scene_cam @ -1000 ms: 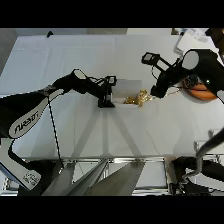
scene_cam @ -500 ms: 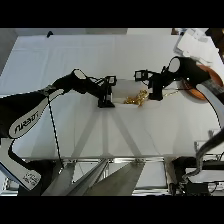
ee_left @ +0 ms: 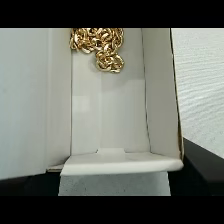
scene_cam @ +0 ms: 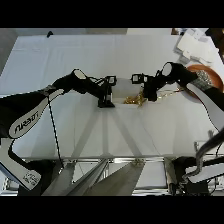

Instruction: Fold the box and place the chain.

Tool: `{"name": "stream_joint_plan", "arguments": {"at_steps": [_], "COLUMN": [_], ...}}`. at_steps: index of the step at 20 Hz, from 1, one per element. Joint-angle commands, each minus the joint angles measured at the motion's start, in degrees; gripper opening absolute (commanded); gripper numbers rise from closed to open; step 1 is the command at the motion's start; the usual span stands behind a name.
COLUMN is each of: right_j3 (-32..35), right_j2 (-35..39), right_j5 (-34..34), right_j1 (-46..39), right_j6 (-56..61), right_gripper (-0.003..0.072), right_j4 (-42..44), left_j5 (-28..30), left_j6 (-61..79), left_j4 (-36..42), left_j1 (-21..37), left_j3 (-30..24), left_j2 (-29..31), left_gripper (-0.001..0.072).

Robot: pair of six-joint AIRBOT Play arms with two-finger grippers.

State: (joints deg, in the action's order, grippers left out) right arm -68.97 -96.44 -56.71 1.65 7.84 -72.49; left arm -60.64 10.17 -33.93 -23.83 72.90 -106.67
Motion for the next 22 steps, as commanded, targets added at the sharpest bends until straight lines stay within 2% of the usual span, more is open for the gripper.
{"name": "stream_joint_plan", "arguments": {"at_steps": [1,2,5,11,15,22], "right_j3": [0.1,0.1,0.1,0.1,0.1,0.1], "right_j2": [-0.4,-0.2,2.4,14.0,21.1,22.3], "right_j5": [-2.1,-3.4,-3.7,-3.0,-6.6,-4.8], "right_j1": [0.1,0.1,0.1,0.0,1.4,9.8], "right_j6": [1.2,1.8,6.3,17.0,17.8,18.4], "right_gripper": [0.0032,0.001,0.0009,0.0008,0.0008,0.0008], "right_j4": [0.3,0.3,0.6,1.6,10.5,14.0], "left_j5": [0.0,0.0,0.0,0.0,0.0,0.0], "left_j6": [0.0,0.0,0.0,0.0,0.0,0.0], "left_j4": [0.0,0.0,0.0,0.0,0.0,0.0], "left_j1": [0.0,0.0,0.0,0.0,0.0,0.0], "left_j3": [0.0,0.0,0.0,0.0,0.0,0.0], "left_j2": [0.0,0.0,0.0,0.0,0.0,0.0], "left_gripper": [0.0278,0.0278,0.0278,0.0278,0.0278,0.0278]}}
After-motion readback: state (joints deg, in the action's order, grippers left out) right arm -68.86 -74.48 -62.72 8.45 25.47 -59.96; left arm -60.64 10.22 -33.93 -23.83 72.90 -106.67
